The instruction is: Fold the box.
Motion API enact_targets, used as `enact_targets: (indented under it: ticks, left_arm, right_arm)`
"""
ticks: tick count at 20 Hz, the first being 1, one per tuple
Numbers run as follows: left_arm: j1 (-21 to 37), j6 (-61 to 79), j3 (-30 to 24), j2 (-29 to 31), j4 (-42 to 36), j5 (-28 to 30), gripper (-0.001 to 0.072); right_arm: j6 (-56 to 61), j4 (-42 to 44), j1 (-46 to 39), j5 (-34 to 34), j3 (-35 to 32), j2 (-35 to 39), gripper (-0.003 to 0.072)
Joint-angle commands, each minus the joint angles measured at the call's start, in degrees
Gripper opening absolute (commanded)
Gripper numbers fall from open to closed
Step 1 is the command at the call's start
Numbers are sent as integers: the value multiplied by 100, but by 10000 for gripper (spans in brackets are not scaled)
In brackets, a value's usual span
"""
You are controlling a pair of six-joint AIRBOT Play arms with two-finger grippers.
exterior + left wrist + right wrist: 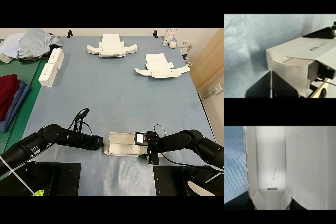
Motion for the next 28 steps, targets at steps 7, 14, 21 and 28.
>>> enact_targets:
  ticks: [7,14,21,28]
  left_arm:
    - [-17,-72,83,48,-208,-96,332]
    - [-560,-1029,483,-267,225,81,380]
    - [-1775,-3821,1480,-1123,2435,-105,380]
    - [-2538,-5740,2367,-1915,3768,-938,379]
  right_arm:
    - [0,2,0,2,2,2,518]
    - [0,0,0,2,2,2,517]
    - [0,0,0,2,2,2,517]
    - [0,0,0,2,2,2,518]
